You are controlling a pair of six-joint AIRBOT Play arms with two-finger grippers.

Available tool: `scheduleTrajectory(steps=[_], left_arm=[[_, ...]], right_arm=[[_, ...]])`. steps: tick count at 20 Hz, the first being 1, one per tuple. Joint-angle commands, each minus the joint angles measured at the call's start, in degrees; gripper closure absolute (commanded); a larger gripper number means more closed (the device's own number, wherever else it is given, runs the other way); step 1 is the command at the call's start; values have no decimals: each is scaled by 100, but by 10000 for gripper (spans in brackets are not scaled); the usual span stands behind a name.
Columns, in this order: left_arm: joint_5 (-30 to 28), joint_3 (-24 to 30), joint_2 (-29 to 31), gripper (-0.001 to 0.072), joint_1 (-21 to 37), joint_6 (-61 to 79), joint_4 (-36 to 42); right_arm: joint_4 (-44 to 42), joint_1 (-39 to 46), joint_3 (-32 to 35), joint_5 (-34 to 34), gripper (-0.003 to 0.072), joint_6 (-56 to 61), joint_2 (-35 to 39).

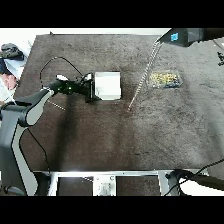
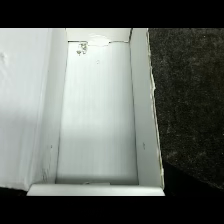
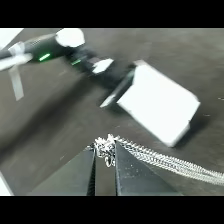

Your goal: Fold the box and place the chain.

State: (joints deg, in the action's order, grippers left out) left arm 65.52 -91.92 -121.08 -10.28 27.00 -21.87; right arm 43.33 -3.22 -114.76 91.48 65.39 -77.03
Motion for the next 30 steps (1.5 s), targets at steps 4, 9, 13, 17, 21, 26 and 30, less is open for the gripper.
scheduleTrajectory(steps=[4,9,13,17,21,26,30], left_arm=[[-2,-4,0,239,-2,2,0],[-2,-4,0,238,-2,2,0],[-2,-4,0,238,-2,2,0],[-2,-4,0,238,-2,2,0],[0,-4,0,239,-2,2,0],[-2,-4,0,238,-2,2,0],[-2,-4,0,238,-2,2,0]], right_arm=[[1119,-699,527,131,671,-214,-7],[3329,-710,2061,-756,671,433,-9],[4227,-706,3204,-1742,400,774,-9],[2876,-710,3980,-2474,453,-245,-33],[1847,-717,4308,-2312,454,-1414,-481],[1663,-1095,4317,-1716,453,-3200,-1073],[2118,-1670,4321,-1759,452,-3871,-1388]])
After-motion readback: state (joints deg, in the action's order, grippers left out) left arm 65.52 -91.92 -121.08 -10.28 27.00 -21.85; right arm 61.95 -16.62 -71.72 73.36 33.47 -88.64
